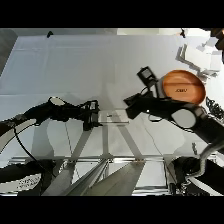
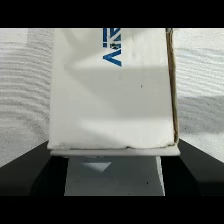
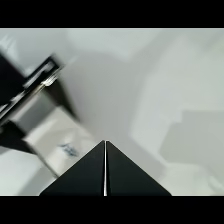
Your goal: Fold the box and place the chain.
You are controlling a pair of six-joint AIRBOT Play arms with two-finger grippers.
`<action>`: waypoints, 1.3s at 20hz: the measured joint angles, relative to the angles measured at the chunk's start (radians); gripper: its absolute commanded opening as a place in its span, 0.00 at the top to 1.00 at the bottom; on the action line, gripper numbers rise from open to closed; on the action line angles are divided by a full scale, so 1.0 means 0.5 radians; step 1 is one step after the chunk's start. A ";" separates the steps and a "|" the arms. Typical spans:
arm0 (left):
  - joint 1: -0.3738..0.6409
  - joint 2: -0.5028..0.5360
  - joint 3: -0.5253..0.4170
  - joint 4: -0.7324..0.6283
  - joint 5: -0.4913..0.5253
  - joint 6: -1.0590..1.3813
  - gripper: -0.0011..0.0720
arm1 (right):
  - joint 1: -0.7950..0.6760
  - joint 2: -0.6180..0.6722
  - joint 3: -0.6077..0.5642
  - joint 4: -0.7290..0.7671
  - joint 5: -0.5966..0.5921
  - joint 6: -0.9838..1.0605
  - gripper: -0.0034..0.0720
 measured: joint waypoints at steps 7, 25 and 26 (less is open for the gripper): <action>0.000 0.000 0.000 -0.001 0.001 -0.001 0.56 | -0.458 0.170 0.000 -0.826 0.758 0.452 0.95; 0.019 0.690 -0.002 0.552 -0.035 -1.053 0.98 | -0.819 0.189 0.000 -0.929 0.920 0.600 0.95; 0.035 0.806 -0.002 0.724 -0.034 -1.272 0.98 | -0.819 0.189 0.000 -0.919 0.918 0.600 0.95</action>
